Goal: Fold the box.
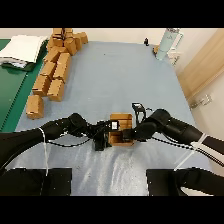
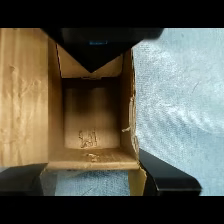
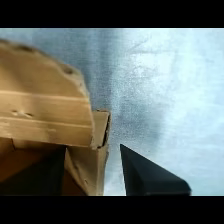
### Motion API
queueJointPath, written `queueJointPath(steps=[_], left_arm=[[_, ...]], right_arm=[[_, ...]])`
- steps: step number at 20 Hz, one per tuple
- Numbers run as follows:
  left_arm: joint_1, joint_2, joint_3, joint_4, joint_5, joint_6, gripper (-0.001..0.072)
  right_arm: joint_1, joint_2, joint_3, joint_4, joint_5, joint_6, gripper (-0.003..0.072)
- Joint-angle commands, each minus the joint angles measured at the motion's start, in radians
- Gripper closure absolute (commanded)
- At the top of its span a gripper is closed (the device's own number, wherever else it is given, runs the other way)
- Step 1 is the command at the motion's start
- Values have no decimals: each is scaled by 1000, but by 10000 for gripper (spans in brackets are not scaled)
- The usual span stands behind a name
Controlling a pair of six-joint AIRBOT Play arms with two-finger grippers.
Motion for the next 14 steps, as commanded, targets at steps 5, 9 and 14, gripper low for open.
queueJointPath(steps=[5, 9, 14], left_arm=[[-1, 0, 0, 0, 0, 0, 244], [-1, 0, 0, 0, 0, 0, 245], [-1, 0, 0, 0, 0, 0, 244]], right_arm=[[90, -147, 119, -120, -122, 259, 283], [90, -166, 119, -137, -130, 279, 374], [90, -166, 119, -152, -139, 272, 684]])
